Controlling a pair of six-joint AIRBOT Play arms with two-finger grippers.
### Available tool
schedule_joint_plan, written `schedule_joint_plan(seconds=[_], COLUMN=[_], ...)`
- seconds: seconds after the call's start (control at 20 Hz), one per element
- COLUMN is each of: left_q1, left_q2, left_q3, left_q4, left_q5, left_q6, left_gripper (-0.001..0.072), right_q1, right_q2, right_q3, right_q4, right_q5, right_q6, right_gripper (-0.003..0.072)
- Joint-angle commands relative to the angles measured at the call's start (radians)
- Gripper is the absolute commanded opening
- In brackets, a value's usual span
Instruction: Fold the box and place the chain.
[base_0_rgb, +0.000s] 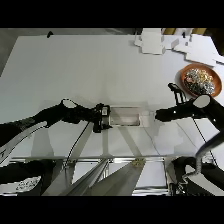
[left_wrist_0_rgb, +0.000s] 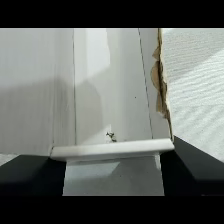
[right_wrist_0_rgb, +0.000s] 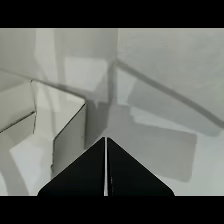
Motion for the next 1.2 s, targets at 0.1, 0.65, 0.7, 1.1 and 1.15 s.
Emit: schedule_joint_plan(seconds=[0.1,0.65,0.7,1.1,1.15], left_q1=[0.0,0.0,0.0,0.0,0.0], left_q2=[0.0,0.0,0.0,0.0,0.0], left_q3=[0.001,0.001,0.001,0.001,0.001], left_q4=[0.0,0.0,0.0,0.0,0.0], left_q5=[0.0,0.0,0.0,0.0,0.0], left_q6=[0.0,0.0,0.0,0.0,0.0], left_gripper=[0.015,0.015,0.015,0.015,0.015], right_q1=[0.066,0.065,0.065,0.066,0.065], right_q2=[-0.032,-0.034,-0.029,-0.077,-0.092], right_q3=[0.0,-0.005,-0.005,-0.023,-0.025], right_q4=[0.038,-0.01,0.01,0.074,0.087], right_q5=[-0.011,-0.029,-0.023,-0.037,-0.034], right_q6=[-0.008,0.044,0.047,0.048,0.047], right_gripper=[0.0022,0.0022,0.0022,0.0022,0.0022])
